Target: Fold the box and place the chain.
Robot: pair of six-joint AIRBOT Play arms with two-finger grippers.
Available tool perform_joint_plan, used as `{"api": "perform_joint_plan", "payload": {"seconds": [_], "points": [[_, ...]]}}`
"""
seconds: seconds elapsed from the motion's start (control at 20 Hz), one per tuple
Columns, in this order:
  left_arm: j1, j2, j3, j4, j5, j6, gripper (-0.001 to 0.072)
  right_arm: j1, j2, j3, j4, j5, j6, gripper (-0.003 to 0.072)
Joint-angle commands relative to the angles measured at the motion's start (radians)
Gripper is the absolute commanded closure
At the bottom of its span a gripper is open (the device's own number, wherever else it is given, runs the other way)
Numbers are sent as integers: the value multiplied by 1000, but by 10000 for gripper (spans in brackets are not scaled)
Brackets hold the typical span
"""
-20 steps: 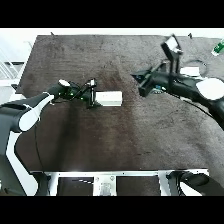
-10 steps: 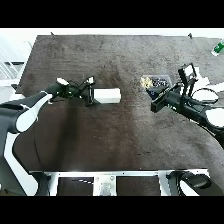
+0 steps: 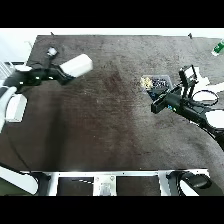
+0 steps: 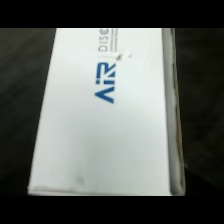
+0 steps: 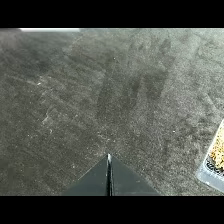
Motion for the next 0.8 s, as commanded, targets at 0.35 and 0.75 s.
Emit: {"api": "perform_joint_plan", "payload": {"seconds": [0.35,0.75], "points": [[283,3,0,159,302,-421,691,0,1,-1,1,-1,0,675],[330,-107,3,195,417,-472,691,0,1,-1,1,0,0,675]]}}
